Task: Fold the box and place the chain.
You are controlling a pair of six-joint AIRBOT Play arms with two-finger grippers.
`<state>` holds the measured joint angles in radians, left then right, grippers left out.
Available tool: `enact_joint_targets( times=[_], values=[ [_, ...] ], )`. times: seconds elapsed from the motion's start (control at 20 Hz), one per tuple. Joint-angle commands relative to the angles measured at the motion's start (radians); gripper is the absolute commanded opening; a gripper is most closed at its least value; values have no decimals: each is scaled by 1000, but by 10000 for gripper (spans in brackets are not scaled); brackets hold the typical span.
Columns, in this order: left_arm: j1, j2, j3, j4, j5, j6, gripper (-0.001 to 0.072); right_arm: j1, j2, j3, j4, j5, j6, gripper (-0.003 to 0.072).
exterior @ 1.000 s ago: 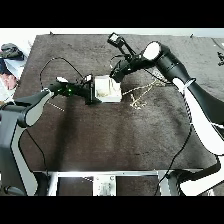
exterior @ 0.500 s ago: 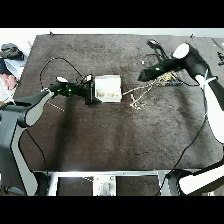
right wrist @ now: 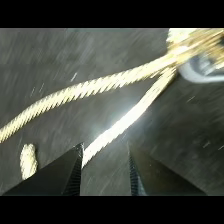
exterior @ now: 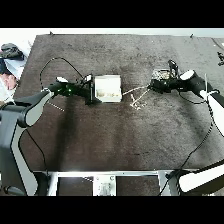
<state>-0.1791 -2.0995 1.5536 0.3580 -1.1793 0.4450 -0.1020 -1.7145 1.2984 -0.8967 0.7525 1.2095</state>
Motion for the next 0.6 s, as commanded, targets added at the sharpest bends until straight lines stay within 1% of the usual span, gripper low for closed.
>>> enact_joint_targets(
  times=[0.0,0.15,0.3,0.55],
  values=[
    [0,0,1,0,0,0,478,-8,-1,-34,65,-199,25,326],
    [0,0,1,0,0,0,478,-8,-6,-33,97,-266,25,326],
    [0,0,0,0,0,0,478,-4,-36,-33,161,-275,16,326],
    [0,0,0,0,0,0,477,43,-84,-32,161,-324,13,325]
  ],
)
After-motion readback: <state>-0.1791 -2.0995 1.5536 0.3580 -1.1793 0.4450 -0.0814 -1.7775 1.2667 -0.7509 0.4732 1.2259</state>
